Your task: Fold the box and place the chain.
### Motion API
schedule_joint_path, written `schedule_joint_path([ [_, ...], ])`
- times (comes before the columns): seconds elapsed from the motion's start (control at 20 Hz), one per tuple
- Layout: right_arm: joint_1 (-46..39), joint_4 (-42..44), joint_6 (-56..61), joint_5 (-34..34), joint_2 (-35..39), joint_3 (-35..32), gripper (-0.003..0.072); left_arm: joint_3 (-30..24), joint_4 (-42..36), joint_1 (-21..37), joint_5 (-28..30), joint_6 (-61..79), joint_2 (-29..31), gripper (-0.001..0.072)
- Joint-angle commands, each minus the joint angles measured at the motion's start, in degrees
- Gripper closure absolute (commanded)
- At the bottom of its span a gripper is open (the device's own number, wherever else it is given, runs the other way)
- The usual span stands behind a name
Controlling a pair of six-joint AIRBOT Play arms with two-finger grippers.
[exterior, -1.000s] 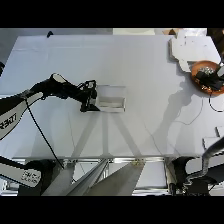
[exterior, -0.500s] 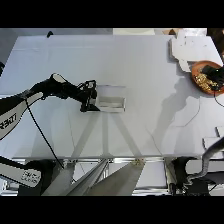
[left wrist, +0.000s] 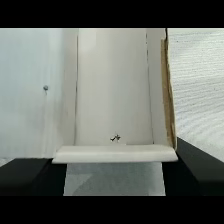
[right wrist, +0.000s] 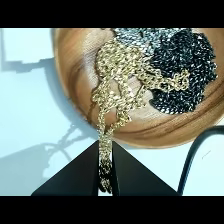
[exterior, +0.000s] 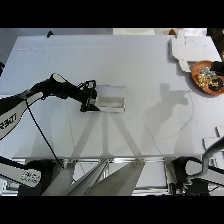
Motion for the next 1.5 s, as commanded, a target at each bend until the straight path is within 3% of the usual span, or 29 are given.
schedule_joint_path([
  [0.0,4.1,0.2,-1.5,7.1,3.7,0.0,0.068,0.0,0.0,0.0,0.0,0.0,0.0,0.0378],
  [0.25,14.1,0.1,-0.8,13.4,6.3,0.0,0.068,0.0,0.0,0.0,0.0,0.0,0.0,0.0378],
  [0.7,34.1,0.2,4.0,18.9,8.5,-0.1,0.068,0.0,0.0,0.0,0.0,0.0,0.0,0.0378],
  [1.05,49.0,0.2,7.6,16.9,8.3,-0.1,0.0679,0.0,0.0,0.0,0.0,0.0,0.0,0.0378],
  [1.45,59.5,1.2,8.8,14.4,7.2,-0.1,0.0678,0.0,0.0,0.0,0.0,0.0,0.0,0.0378],
])
